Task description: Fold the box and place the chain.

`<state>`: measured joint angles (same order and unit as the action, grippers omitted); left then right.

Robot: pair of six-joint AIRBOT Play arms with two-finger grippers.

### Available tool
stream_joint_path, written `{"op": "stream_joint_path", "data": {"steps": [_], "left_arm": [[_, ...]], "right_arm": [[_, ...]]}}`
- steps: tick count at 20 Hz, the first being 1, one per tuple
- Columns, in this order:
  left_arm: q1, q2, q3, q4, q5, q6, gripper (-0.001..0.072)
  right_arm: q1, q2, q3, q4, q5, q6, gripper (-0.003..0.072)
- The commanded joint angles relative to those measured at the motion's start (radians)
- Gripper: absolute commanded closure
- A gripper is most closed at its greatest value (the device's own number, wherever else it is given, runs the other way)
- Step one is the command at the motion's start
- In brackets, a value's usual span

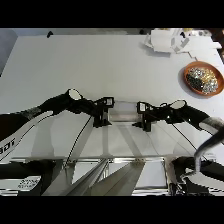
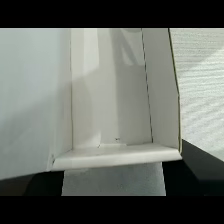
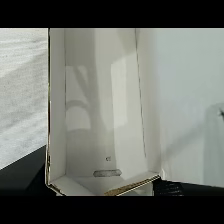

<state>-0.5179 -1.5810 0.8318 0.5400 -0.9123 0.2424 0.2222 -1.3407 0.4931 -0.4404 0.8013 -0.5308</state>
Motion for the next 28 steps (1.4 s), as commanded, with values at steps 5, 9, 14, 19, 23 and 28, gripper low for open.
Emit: {"op": "stream_joint_path", "data": {"steps": [5,9,14,19,23,28], "left_arm": [[-0.001,-0.001,0.0,0.007,-0.004,0.0,0.0538],[-0.001,-0.001,0.0,0.007,-0.004,0.0,0.0538],[-0.001,-0.001,0.0,0.007,-0.004,0.0,0.0538],[-0.001,-0.001,0.0,0.007,-0.004,0.0,0.0538],[-0.001,-0.001,0.0,0.007,-0.004,0.0,0.0538],[-0.001,-0.001,0.0,0.007,-0.004,0.0,0.0538]], "right_arm": [[0.0,0.001,0.0,0.0,-0.001,-0.001,0.0357],[0.0,0.001,0.0,0.0,-0.001,-0.001,0.0357],[0.0,0.001,0.0,-0.001,0.0,-0.001,0.0356],[0.0,0.001,0.0,-0.005,0.002,-0.001,0.0355],[0.0,0.042,0.0,-0.014,0.003,0.037,-0.0007],[0.0,0.198,0.0,-0.28,0.003,0.207,-0.0007]]}}
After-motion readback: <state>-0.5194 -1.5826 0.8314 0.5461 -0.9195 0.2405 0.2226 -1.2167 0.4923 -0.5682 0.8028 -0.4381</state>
